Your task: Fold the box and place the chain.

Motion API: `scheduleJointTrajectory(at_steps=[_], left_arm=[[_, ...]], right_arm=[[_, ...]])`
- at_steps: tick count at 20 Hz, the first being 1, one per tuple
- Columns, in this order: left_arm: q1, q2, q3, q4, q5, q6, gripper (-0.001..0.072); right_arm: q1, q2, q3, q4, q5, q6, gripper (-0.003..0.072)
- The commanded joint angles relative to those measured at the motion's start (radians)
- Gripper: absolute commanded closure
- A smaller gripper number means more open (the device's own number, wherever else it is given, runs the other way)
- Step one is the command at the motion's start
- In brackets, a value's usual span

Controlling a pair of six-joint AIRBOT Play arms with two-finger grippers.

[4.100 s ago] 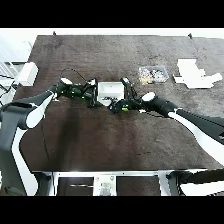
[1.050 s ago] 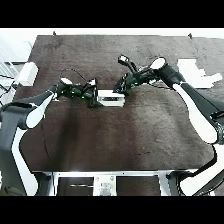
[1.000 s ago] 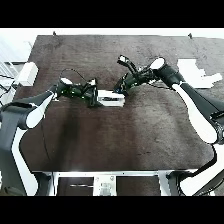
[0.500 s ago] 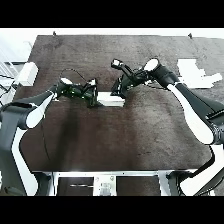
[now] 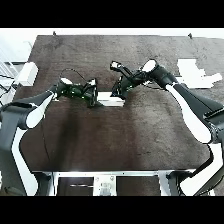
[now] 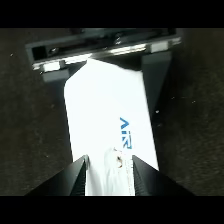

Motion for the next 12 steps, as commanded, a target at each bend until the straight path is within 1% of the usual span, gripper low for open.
scheduleJointTrajectory(at_steps=[1,2,5,6,12], left_arm=[[0.000,0.000,0.000,0.000,0.000,0.001,0.0167],[0.000,0.000,0.000,0.000,0.000,0.001,0.0167],[0.000,0.000,0.000,0.000,0.000,0.001,0.0167],[0.000,0.000,0.000,0.000,0.000,0.001,0.0167],[0.000,0.000,0.000,0.000,0.000,0.001,0.0167]], right_arm=[[0.001,-0.002,0.023,0.003,-0.001,0.006,0.0369],[0.001,-0.002,0.030,0.003,0.016,0.016,0.0392],[0.001,-0.002,0.037,0.000,0.065,0.017,0.0394],[0.001,-0.002,0.037,-0.005,0.067,0.017,0.0428],[0.001,-0.024,0.037,-0.035,0.039,0.024,0.0433]])
